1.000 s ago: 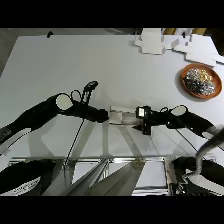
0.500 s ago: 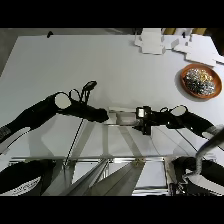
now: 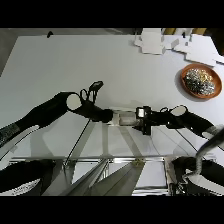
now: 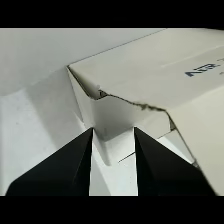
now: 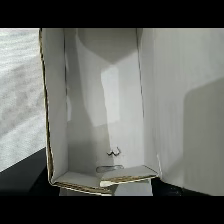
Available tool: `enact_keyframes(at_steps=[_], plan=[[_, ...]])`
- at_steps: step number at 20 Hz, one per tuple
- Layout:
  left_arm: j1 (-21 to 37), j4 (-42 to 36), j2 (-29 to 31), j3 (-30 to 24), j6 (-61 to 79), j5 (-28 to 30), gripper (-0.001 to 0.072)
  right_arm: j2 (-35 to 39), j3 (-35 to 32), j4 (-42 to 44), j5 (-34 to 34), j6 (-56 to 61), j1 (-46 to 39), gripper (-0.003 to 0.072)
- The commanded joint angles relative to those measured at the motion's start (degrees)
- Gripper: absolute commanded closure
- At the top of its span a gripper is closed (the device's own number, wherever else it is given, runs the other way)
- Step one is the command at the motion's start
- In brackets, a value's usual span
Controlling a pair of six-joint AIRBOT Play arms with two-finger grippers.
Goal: Fold the box and place the chain.
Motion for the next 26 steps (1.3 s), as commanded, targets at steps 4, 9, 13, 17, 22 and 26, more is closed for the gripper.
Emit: enact_keyframes(at_steps=[4,9,13,17,22,26], plan=[[-4.63,11.63,-2.23,3.61,-16.41,-3.21,0.0419,0.04,0.00,0.02,0.00,0.00,0.02,0.0387],[-7.58,20.09,-4.09,8.15,-27.63,-6.62,0.0419,0.04,0.00,0.00,0.00,0.00,0.02,0.0387],[-9.97,23.19,-9.99,15.17,-33.48,-13.38,0.0419,0.04,0.00,0.02,0.00,0.00,0.02,0.0387],[-12.24,24.17,-15.61,21.81,-36.68,-15.98,0.0421,0.04,0.00,0.02,0.00,0.00,0.02,0.0387],[-12.87,27.58,-18.45,22.93,-41.53,-21.77,0.0441,0.04,0.00,0.02,0.00,0.00,0.02,0.0387],[-12.87,30.27,-18.62,22.93,-45.92,-21.88,0.0441,0.04,0.00,0.02,0.00,0.00,0.02,0.0387]])
